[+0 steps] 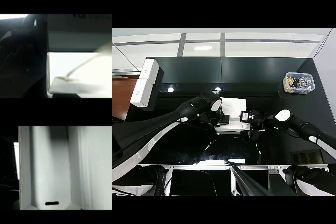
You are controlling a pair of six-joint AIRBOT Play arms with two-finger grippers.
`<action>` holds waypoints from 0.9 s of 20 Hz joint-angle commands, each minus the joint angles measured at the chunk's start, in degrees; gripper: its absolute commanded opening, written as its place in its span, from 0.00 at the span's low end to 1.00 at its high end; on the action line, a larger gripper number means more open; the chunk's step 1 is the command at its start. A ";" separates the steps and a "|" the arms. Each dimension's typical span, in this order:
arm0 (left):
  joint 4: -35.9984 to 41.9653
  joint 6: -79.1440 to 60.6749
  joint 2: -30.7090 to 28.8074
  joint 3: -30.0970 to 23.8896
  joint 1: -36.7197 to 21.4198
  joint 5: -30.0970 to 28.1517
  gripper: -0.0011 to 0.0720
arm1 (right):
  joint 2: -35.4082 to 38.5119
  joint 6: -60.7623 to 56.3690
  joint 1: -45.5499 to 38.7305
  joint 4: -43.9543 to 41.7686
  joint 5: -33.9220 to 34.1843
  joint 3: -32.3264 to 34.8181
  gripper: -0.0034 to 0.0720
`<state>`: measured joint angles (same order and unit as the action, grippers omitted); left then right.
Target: Fold the box and place the chain.
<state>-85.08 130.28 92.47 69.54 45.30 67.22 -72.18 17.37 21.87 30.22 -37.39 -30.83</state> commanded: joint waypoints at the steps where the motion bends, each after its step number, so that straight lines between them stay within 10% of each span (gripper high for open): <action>1: -0.20 0.22 -0.02 0.02 0.00 -0.76 0.06 | -0.04 -0.70 0.04 -0.04 -0.04 0.02 0.37; 2: -0.20 0.22 -0.02 0.02 0.00 -0.76 0.06 | -0.02 -1.84 0.04 -0.02 -0.02 0.00 0.40; 5: -0.20 0.22 -0.02 0.02 0.00 -0.74 0.06 | 1.16 -6.05 0.04 0.13 -0.04 0.00 0.98; 14: 0.33 0.07 -0.02 0.02 0.04 -0.55 0.06 | 7.30 -10.62 0.04 14.80 -4.81 0.13 0.97; 18: 0.31 0.04 -0.02 0.02 0.04 -0.50 0.06 | 7.30 -8.33 0.04 14.38 -3.19 0.13 0.82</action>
<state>-85.01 130.43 92.47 69.54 45.32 66.70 -65.12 8.08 21.87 43.57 -41.67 -30.70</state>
